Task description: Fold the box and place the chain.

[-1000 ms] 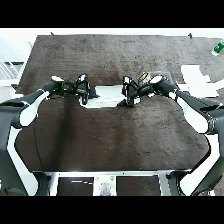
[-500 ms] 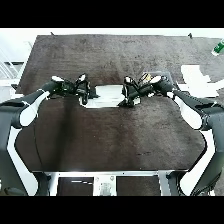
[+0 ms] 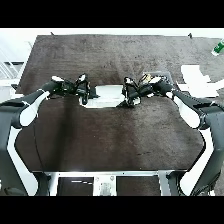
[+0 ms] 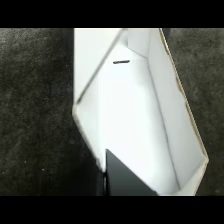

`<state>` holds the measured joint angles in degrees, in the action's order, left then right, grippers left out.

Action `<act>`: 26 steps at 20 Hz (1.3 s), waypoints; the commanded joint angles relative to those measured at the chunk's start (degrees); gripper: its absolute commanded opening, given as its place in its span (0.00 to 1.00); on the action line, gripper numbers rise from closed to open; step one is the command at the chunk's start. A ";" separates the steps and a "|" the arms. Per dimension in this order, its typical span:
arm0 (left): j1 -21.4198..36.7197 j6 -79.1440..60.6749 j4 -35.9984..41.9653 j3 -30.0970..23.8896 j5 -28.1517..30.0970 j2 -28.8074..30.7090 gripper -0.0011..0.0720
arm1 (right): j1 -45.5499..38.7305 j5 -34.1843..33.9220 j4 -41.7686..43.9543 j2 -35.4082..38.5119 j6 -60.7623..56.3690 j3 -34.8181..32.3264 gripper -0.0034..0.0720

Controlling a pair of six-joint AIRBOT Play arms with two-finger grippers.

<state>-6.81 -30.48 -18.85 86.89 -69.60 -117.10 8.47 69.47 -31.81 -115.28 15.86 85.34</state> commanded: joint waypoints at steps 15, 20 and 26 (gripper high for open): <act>0.02 0.00 0.00 0.00 0.02 -0.04 0.04 | 0.98 -0.57 -0.20 -0.42 1.07 0.31 0.76; 0.02 0.00 0.00 0.00 0.02 -0.04 0.04 | 0.98 -1.09 -0.79 -0.48 0.50 0.28 0.61; 0.02 0.00 0.00 0.00 0.07 -0.04 0.04 | 0.96 -1.05 -0.68 -0.48 0.50 0.26 0.61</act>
<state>-6.76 -30.48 -18.85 86.89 -69.54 -117.12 9.41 68.66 -32.38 -115.72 16.49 85.60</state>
